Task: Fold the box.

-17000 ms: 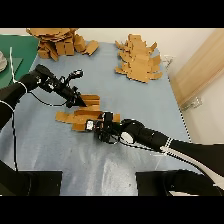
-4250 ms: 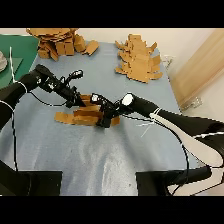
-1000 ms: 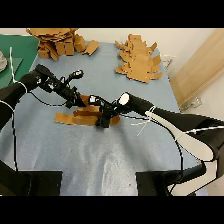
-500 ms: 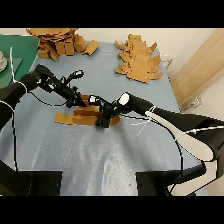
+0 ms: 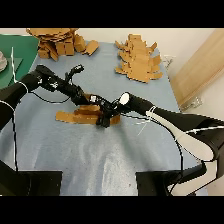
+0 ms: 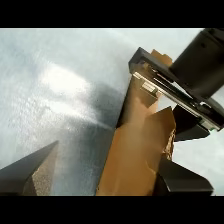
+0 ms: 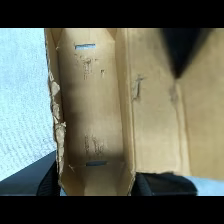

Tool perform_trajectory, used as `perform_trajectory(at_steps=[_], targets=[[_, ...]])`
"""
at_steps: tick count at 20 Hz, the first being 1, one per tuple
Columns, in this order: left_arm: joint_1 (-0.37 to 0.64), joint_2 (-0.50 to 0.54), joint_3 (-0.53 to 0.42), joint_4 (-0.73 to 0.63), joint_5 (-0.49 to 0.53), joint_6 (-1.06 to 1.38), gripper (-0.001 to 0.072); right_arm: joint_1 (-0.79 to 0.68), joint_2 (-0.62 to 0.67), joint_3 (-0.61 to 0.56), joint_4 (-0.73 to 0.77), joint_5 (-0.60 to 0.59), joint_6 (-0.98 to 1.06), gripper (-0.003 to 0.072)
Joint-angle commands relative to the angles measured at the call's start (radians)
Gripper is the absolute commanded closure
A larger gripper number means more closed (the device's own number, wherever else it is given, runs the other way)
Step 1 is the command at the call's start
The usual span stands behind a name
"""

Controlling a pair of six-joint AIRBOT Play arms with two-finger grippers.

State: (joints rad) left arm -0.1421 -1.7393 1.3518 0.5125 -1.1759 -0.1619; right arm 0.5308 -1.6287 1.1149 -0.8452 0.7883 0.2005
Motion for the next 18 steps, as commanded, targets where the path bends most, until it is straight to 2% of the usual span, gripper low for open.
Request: perform_trajectory(at_steps=[1,5,8,9,10,11,15,16,18], targets=[[0.008,0.001,0.001,0.021,-0.010,-0.137,0.0045,0.001,-0.001,0.000,0.004,0.004,0.000,0.0179],[0.030,0.049,0.006,0.121,-0.091,-0.220,0.0045,0.001,-0.001,0.000,0.004,0.004,0.000,0.0179],[0.066,0.142,0.013,0.264,-0.082,-0.311,0.0046,0.001,-0.001,0.000,0.004,0.005,0.000,0.0179],[0.076,0.174,0.013,0.299,-0.087,-0.349,0.0118,0.001,-0.001,0.000,0.004,0.005,0.000,0.0179],[0.082,0.203,0.013,0.319,-0.118,-0.383,0.0466,0.001,-0.001,0.000,0.004,0.005,0.000,0.0179],[0.084,0.224,0.012,0.333,-0.165,-0.383,0.0692,0.001,-0.001,0.000,0.004,0.005,0.000,0.0179],[0.060,0.239,0.003,0.271,-0.360,-0.515,0.0697,0.001,-0.001,0.000,0.003,0.005,0.000,0.0179],[0.039,0.236,-0.007,0.234,-0.353,-0.519,0.0697,0.001,-0.001,0.000,0.003,0.005,0.000,0.0179],[-0.013,0.222,-0.017,0.172,-0.238,-0.513,0.0697,0.001,-0.001,0.000,0.003,0.005,0.000,0.0179]])
